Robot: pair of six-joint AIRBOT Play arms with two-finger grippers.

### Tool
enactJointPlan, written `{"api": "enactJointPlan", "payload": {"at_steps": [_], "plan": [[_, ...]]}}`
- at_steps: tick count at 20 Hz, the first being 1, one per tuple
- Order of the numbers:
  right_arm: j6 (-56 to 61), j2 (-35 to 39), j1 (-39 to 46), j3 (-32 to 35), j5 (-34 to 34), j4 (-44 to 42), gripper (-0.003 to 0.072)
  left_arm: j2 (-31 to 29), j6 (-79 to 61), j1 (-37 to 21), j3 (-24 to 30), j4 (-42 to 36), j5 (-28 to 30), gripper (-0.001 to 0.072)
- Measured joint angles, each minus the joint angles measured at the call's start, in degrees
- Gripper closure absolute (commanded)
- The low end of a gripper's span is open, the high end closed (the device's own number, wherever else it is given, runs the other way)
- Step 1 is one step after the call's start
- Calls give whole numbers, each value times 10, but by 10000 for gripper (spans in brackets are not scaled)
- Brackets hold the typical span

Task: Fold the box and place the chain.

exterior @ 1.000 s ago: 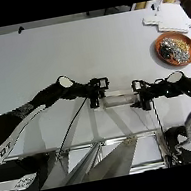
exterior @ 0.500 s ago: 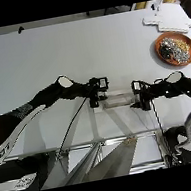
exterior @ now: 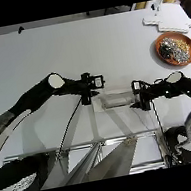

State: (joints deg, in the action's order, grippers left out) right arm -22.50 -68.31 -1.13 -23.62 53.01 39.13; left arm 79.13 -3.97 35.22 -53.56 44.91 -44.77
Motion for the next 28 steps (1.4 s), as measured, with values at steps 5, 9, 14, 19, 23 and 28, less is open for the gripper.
{"api": "enactJointPlan", "payload": {"at_steps": [5,9,14,19,23,28], "plan": [[0,0,0,0,0,0,343,-77,103,54,0,94,-17,703],[0,0,0,0,0,0,343,-83,162,143,-2,110,-26,707],[0,0,0,0,0,0,343,-38,218,178,-18,87,68,703],[0,0,0,0,0,0,343,35,309,158,-82,81,185,704],[-1,0,0,0,0,0,343,106,361,133,-122,82,205,703],[-1,0,0,0,0,0,343,121,386,113,-135,103,124,707]]}}
